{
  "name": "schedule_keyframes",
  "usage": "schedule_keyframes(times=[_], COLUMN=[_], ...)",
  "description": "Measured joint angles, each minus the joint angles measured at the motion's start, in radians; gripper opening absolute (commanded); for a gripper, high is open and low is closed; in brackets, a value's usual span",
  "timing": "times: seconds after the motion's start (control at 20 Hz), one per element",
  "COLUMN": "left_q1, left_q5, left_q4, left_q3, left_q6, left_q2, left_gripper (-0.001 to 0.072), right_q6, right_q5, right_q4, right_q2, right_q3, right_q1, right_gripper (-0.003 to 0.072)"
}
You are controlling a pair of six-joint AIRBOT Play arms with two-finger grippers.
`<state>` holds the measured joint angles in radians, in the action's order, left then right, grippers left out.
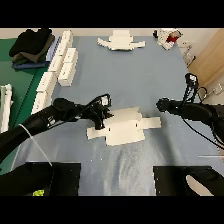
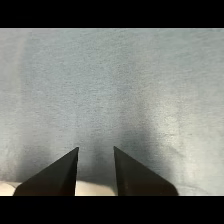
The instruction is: Fold the box.
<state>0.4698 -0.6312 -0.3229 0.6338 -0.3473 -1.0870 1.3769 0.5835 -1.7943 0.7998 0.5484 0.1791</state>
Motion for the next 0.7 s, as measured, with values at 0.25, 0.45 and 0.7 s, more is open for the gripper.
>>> schedule_keyframes(times=[0.25,0.45,0.7], left_q1=[-0.157,-0.19,-0.187], left_q5=[-0.287,-0.374,-0.329], left_q4=[-0.039,-0.107,-0.009], left_q3=[0.157,0.214,0.118], left_q6=[-0.004,-0.005,-0.125], left_q2=[-0.126,-0.189,-0.127], left_gripper=[0.0014,0.0008,0.0008], right_q6=[0.0,0.0,0.0], right_q5=[0.0,0.0,-0.007], right_q4=[-0.001,-0.008,-0.014], right_q2=[0.0,0.0,0.019], right_q3=[0.0,0.0,0.0], right_q1=[0.0,0.0,0.0], right_gripper=[0.0358,0.0358,0.0358])
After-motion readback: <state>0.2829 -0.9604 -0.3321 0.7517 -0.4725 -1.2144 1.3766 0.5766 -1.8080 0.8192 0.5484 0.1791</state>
